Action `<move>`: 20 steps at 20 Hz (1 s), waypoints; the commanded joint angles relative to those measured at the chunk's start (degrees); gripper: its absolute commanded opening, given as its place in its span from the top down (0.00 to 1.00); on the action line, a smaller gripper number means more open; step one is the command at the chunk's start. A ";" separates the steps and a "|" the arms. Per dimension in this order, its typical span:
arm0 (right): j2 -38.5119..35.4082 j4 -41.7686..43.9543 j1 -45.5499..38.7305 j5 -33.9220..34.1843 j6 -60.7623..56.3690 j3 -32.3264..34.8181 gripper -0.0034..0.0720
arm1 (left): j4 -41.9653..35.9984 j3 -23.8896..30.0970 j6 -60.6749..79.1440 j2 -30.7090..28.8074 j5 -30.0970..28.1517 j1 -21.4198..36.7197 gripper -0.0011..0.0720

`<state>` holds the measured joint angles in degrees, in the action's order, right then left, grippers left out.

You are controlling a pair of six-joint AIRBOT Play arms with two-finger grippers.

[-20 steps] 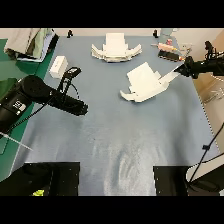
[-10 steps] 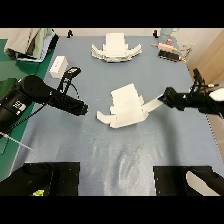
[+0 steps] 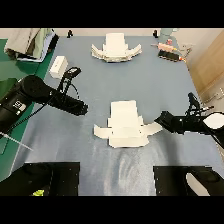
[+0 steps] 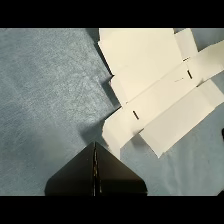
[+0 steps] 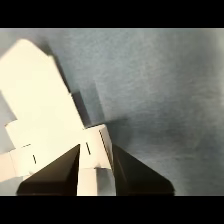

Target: Fold the box.

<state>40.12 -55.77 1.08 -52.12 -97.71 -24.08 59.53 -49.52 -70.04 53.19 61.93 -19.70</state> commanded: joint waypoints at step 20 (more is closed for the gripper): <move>35.15 7.65 -3.19 -24.02 34.93 -17.86 0.95 | -0.61 0.00 -0.04 -0.02 -2.12 0.04 0.97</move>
<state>74.87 -50.04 -2.35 -74.59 -67.05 -41.76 59.37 -49.52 -70.04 53.19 60.99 -19.70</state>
